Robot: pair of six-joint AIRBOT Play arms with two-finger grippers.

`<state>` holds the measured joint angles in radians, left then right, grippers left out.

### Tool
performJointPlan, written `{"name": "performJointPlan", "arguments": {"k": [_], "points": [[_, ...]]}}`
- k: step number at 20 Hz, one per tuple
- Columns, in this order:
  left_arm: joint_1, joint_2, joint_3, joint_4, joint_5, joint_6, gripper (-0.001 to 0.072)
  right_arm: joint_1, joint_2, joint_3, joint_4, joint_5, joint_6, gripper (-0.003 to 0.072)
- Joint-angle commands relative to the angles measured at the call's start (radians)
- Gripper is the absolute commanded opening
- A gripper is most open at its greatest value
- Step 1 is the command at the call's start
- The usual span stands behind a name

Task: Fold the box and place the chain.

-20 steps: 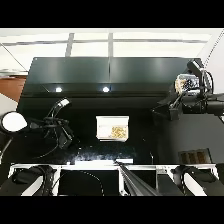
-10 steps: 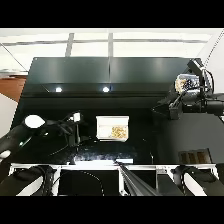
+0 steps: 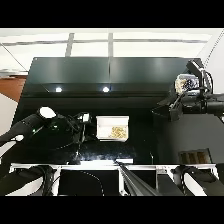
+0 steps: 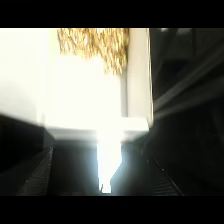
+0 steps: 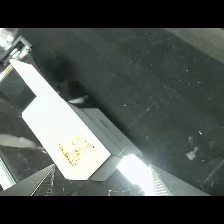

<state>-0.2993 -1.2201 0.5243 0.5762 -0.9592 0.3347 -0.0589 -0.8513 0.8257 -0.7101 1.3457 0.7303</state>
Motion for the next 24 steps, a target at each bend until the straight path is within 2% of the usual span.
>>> {"name": "performJointPlan", "arguments": {"k": [1, 7, 16, 17, 19, 21, 22, 23, 24], "points": [[-0.007, -0.018, 0.005, -0.105, 0.006, 0.036, 0.0700, 0.001, 0.001, 0.001, 0.000, 0.003, 0.000, 0.0699], [-0.030, -0.024, 0.009, -0.057, -0.009, 0.035, 0.0699, 0.001, 0.001, 0.001, -0.002, 0.003, 0.000, 0.0699], [-0.084, -0.024, 0.010, -0.027, 0.092, -0.039, 0.0684, 0.001, 0.001, 0.000, -0.001, -0.004, 0.000, 0.0699], [-0.087, -0.024, 0.010, -0.026, 0.097, -0.043, 0.0679, 0.006, 0.001, -0.003, -0.001, -0.021, 0.002, 0.0700], [-0.087, -0.024, 0.010, -0.025, 0.097, -0.044, 0.0593, 0.042, 0.000, -0.020, -0.001, -0.088, 0.052, 0.0700], [-0.087, -0.024, 0.010, -0.025, 0.096, -0.044, 0.0588, 0.118, -0.015, -0.030, -0.029, -0.186, 0.121, 0.0700], [-0.087, -0.024, 0.010, -0.025, 0.096, -0.043, 0.0524, 0.167, -0.035, -0.030, -0.050, -0.246, 0.159, 0.0700], [-0.087, -0.024, 0.010, -0.024, 0.096, -0.044, 0.0493, 0.218, -0.066, -0.029, -0.050, -0.305, 0.164, 0.0700], [-0.087, -0.024, 0.010, -0.023, 0.095, -0.043, 0.0493, 0.264, -0.102, -0.023, -0.050, -0.350, 0.164, 0.0700]]}}
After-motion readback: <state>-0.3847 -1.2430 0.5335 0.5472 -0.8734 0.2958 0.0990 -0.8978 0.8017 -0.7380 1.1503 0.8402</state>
